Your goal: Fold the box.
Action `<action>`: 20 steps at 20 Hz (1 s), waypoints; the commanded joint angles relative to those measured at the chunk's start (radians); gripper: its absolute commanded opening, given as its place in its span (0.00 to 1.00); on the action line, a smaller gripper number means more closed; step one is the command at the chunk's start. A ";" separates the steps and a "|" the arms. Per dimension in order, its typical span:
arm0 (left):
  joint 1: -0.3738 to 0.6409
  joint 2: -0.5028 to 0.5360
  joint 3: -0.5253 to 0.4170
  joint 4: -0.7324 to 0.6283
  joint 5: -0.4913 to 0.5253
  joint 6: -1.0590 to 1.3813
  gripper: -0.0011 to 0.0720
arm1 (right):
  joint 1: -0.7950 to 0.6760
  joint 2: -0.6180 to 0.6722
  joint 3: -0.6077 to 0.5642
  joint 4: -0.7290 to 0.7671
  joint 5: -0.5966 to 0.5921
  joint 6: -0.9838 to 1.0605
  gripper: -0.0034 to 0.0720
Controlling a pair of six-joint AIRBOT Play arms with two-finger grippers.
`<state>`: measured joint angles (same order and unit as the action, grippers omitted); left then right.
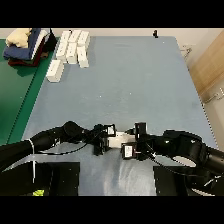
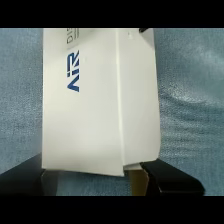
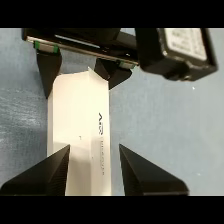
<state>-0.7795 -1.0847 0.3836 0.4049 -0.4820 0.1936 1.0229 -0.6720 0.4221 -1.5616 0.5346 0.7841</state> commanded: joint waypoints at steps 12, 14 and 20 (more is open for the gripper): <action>0.000 0.000 0.001 0.000 0.001 0.000 0.58 | 0.002 -0.069 0.002 -0.056 -0.045 0.002 0.44; 0.000 0.000 0.001 0.000 0.001 0.000 0.58 | 0.002 -0.074 0.002 0.000 -0.023 -0.001 0.39; 0.000 0.000 0.001 0.000 0.001 0.000 0.58 | 0.016 -0.077 0.000 0.064 0.042 -0.011 0.31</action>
